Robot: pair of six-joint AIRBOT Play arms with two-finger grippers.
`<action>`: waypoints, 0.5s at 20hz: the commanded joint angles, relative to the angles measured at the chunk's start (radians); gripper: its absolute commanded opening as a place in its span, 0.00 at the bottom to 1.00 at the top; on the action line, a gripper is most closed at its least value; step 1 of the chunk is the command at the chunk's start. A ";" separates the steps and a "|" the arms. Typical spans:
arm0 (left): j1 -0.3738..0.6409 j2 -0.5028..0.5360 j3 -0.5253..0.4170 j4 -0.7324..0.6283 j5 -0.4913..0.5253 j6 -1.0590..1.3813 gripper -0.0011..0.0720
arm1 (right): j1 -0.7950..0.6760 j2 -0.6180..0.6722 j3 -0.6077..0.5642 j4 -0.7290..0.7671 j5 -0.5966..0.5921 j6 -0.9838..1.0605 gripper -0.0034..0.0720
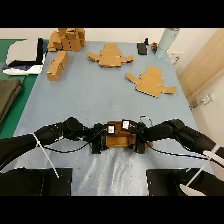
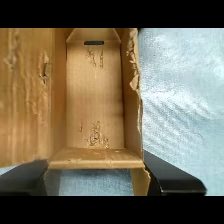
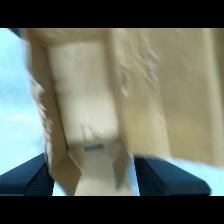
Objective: Fold the box.
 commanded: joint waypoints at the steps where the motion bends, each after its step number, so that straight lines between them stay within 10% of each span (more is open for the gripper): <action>1: 0.001 0.000 0.000 0.002 -0.002 0.003 0.65 | -0.001 0.093 0.000 -0.164 -0.062 0.251 1.00; 10: 0.001 0.000 0.000 0.002 -0.002 0.003 0.65 | 0.000 0.320 0.000 0.085 -0.576 0.380 1.00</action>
